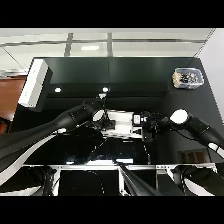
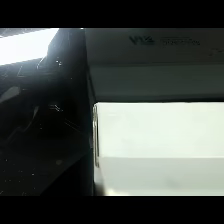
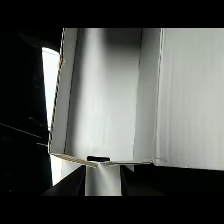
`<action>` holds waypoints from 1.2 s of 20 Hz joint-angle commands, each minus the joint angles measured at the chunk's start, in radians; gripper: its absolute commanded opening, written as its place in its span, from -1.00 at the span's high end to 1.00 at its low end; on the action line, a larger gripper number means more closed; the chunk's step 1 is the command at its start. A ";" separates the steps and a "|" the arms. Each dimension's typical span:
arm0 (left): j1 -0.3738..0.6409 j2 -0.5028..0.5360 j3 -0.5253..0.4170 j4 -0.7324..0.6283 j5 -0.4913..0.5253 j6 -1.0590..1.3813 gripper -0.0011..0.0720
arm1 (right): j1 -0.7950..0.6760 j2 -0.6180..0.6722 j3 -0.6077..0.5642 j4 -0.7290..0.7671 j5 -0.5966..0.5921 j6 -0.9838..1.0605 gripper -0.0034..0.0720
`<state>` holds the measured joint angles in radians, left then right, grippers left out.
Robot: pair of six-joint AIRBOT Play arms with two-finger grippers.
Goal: Fold the box and place the chain.
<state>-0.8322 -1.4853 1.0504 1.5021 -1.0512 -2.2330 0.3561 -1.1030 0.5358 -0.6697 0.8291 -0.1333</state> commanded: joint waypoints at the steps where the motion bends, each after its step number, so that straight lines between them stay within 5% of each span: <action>1: 0.000 0.000 0.000 0.000 0.000 0.000 0.89 | 0.000 -0.038 0.000 0.088 0.002 0.001 0.27; 16: 0.000 0.000 0.000 -0.004 0.001 0.000 0.89 | 0.043 -0.119 0.000 0.184 -0.047 -0.002 0.24; 17: 0.000 0.000 0.000 -0.004 0.001 0.000 0.89 | 0.043 -0.119 0.000 0.196 -0.048 -0.002 -0.19; 18: 0.000 0.000 0.000 -0.005 0.001 0.000 0.89 | 0.043 -0.119 0.000 0.202 -0.047 -0.002 -0.26; 19: 0.000 0.000 0.000 -0.010 0.001 0.000 0.89 | 0.043 -0.119 0.000 0.201 -0.047 -0.005 -0.15; 20: 0.001 0.000 0.000 -0.019 0.003 0.000 0.89 | 0.043 -0.119 0.000 0.201 -0.047 -0.005 0.32; 21: 0.000 0.000 0.000 -0.020 0.003 0.000 0.89 | 0.043 -0.119 0.000 0.202 -0.048 -0.005 0.26; 22: 0.001 0.000 0.000 -0.020 0.003 0.000 0.89 | 0.043 -0.119 0.000 0.206 -0.049 -0.005 -0.24; 23: 0.001 0.000 0.000 -0.019 0.003 0.000 0.89 | 0.043 -0.119 0.000 0.204 -0.048 -0.005 -0.21; 24: 0.001 0.000 0.000 -0.019 0.003 0.000 0.89 | 0.043 -0.119 0.000 0.201 -0.048 -0.005 0.41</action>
<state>-0.8322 -1.4853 1.0504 1.4879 -1.0470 -2.2326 0.3992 -1.2221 0.5358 -0.4721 0.7807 -0.1379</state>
